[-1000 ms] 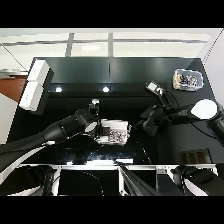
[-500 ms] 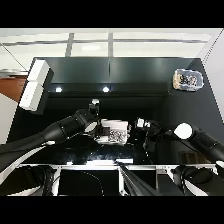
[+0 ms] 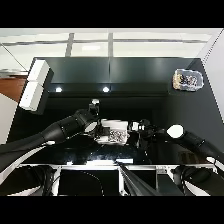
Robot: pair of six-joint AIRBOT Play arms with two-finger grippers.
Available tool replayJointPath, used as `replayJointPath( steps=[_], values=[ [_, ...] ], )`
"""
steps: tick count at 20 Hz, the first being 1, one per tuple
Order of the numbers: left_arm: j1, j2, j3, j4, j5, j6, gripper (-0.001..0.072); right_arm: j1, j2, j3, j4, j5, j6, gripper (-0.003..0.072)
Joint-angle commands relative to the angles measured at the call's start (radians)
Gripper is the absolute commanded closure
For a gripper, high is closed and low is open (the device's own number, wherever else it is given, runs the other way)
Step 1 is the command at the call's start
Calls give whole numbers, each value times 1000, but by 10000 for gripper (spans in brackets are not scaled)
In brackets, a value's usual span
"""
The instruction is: Fold the box and place the chain.
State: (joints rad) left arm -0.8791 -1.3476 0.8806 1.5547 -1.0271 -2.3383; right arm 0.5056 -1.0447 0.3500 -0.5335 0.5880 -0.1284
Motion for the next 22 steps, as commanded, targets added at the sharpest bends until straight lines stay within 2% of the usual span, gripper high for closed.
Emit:
replayJointPath(
  steps=[1,4,6,7,8,9,14,15,16,17,22],
  values=[
    [-1,0,0,0,6,0,679,3,-17,0,66,-27,-41,-13],
    [-1,0,0,0,6,0,679,33,-24,5,64,-45,-41,-12],
    [-1,0,0,0,6,0,679,66,-39,13,12,-54,-11,-10],
    [-1,0,0,0,6,0,679,76,-46,19,-3,-69,14,39],
    [-1,0,0,0,6,0,679,76,-49,21,-3,-85,38,133],
    [-1,0,0,0,5,0,679,76,-49,22,-3,-106,50,149],
    [-1,0,0,0,5,0,680,76,-55,21,-89,-98,107,151],
    [-1,0,0,0,4,0,679,76,-55,21,-89,-94,107,242],
    [-1,0,0,0,4,0,679,76,-55,21,-89,-90,107,504],
    [-1,0,0,0,4,0,679,76,-54,21,-88,-91,107,644],
    [-1,0,0,0,4,0,679,74,-15,22,-89,-90,169,649]
  ],
)
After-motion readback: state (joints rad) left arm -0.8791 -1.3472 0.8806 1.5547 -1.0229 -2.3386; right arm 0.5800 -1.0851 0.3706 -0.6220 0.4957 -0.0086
